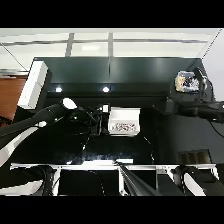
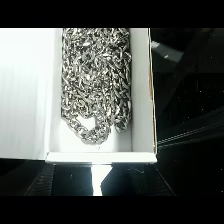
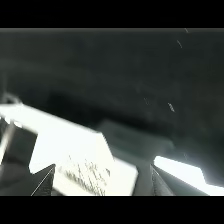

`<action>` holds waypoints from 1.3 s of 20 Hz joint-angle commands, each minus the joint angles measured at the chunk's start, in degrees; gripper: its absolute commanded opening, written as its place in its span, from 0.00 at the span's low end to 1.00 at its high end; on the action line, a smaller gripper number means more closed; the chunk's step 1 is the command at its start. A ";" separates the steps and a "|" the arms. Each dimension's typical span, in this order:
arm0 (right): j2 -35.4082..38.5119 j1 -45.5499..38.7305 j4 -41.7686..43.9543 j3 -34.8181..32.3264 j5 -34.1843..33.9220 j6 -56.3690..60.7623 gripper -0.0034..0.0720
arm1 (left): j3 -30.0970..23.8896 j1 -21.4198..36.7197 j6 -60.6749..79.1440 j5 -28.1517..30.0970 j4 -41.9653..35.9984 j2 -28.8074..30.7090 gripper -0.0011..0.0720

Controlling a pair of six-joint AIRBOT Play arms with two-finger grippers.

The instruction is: Fold the box and place the chain.

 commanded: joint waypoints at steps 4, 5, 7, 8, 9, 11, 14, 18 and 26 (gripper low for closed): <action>-17.44 13.14 2.86 5.70 -17.62 -7.39 0.98 | 0.02 -0.02 -0.02 0.46 0.11 -0.04 0.55; -19.19 14.75 2.84 5.84 -16.94 -13.40 0.98 | 0.02 -0.02 -0.02 0.46 0.13 -0.04 0.55; -20.00 16.65 2.36 5.86 -13.64 -23.71 0.98 | 0.02 -0.02 -0.02 0.46 0.35 -0.04 0.55; -19.76 16.92 2.40 5.97 -11.15 -27.52 0.97 | 0.02 -0.02 -0.02 0.48 0.48 -0.04 0.55; -19.39 16.90 2.23 6.08 -8.57 -31.32 0.97 | 0.02 -0.02 -0.02 0.48 0.50 -0.04 0.55; -18.21 16.72 -2.08 7.43 -2.05 -39.58 0.98 | 0.02 -0.02 -0.02 0.46 0.50 -0.04 0.55; -14.69 16.79 -7.65 8.81 7.13 -41.79 0.97 | 0.04 -0.02 -0.02 0.46 0.50 -0.04 0.57; -14.58 16.81 -5.60 4.42 7.74 -44.26 0.97 | 0.04 -0.02 -0.02 0.46 0.50 -0.04 0.57; -14.58 21.31 -4.70 0.59 2.29 -50.21 0.97 | 0.04 -0.02 -0.02 0.46 0.50 -0.04 0.57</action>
